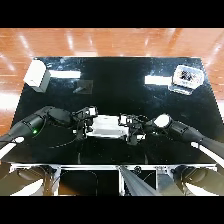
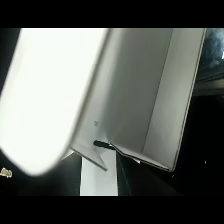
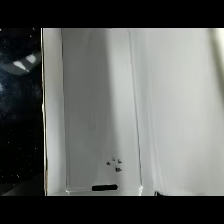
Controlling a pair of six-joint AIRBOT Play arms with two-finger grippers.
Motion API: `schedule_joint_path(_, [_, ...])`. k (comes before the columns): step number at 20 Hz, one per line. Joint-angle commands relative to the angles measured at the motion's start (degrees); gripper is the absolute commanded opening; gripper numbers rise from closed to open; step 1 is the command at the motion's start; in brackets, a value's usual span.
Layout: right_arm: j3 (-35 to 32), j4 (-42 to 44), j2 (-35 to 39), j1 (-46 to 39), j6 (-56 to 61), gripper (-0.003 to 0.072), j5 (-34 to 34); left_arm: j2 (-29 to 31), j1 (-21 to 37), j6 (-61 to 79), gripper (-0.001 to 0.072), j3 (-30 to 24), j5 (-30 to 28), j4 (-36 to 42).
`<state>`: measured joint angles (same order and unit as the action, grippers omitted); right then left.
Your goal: Fold the box and place the chain.
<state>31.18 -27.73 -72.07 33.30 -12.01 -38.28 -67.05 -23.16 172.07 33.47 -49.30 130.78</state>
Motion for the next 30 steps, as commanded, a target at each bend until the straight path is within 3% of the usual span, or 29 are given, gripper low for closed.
schedule_joint_path(1, [-0.04, 0.02, -0.02, 0.02, 0.02, 0.0622, 0.0, -0.07, -1.01, 0.02, 0.0321, 0.07, 0.13, 1.73])
schedule_joint_path(7, [-0.04, 0.02, -0.02, 0.02, 0.0, 0.0622, 0.0, -2.01, -4.9, 0.02, 0.031, 0.07, 1.86, 1.75])
schedule_joint_path(30, [-0.04, 0.0, -0.02, 0.02, 0.0, 0.0622, -0.02, 0.04, -4.76, 0.02, 0.0312, 0.09, 1.6, 5.86])
